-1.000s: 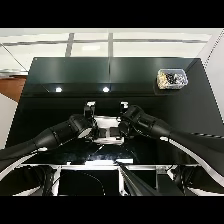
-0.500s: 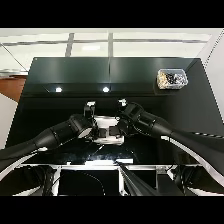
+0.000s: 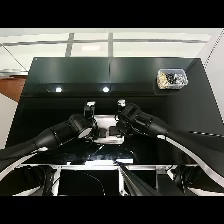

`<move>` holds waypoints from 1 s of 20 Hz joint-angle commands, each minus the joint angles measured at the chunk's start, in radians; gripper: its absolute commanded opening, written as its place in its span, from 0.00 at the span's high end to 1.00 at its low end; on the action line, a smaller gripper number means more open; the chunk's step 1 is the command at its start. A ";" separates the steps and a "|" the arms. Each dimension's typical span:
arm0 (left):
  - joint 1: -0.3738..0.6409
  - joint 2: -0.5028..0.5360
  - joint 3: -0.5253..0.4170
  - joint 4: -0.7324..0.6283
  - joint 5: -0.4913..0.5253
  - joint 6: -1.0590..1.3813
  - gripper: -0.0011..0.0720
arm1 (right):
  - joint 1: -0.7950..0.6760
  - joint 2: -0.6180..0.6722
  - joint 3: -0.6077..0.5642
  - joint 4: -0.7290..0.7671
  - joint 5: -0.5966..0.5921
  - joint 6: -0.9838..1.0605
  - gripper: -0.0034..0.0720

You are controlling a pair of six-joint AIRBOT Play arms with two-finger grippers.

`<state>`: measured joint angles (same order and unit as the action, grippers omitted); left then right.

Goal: Fold the box and place the chain.

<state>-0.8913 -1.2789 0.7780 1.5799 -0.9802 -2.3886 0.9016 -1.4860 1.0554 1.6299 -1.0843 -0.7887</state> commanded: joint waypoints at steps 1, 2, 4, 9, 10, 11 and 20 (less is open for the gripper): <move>0.000 0.000 0.000 0.001 0.000 0.002 0.94 | 0.005 -0.014 0.001 -0.011 0.003 0.015 0.79; 0.000 0.000 0.000 0.000 0.000 0.002 0.94 | 0.011 -0.017 0.001 -0.011 0.006 0.019 0.79; 0.000 0.000 0.000 0.000 0.000 0.002 0.94 | 0.024 -0.025 0.002 -0.012 0.006 0.027 0.84; 0.000 0.000 0.000 0.000 -0.001 0.002 0.94 | 0.038 -0.027 0.002 -0.019 0.006 0.031 0.92; 0.000 0.000 0.000 0.000 -0.001 0.002 0.94 | 0.038 -0.026 0.002 -0.019 0.006 0.031 0.92; 0.000 0.000 0.000 0.000 -0.001 0.002 0.94 | 0.038 -0.026 0.002 -0.019 0.005 0.031 0.92; 0.000 0.000 0.000 0.001 0.000 0.002 0.94 | 0.037 0.047 0.005 -0.074 0.003 0.029 0.43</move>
<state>-0.8913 -1.2789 0.7780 1.5841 -0.9836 -2.3821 0.9398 -1.4685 1.0592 1.5837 -1.0752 -0.7650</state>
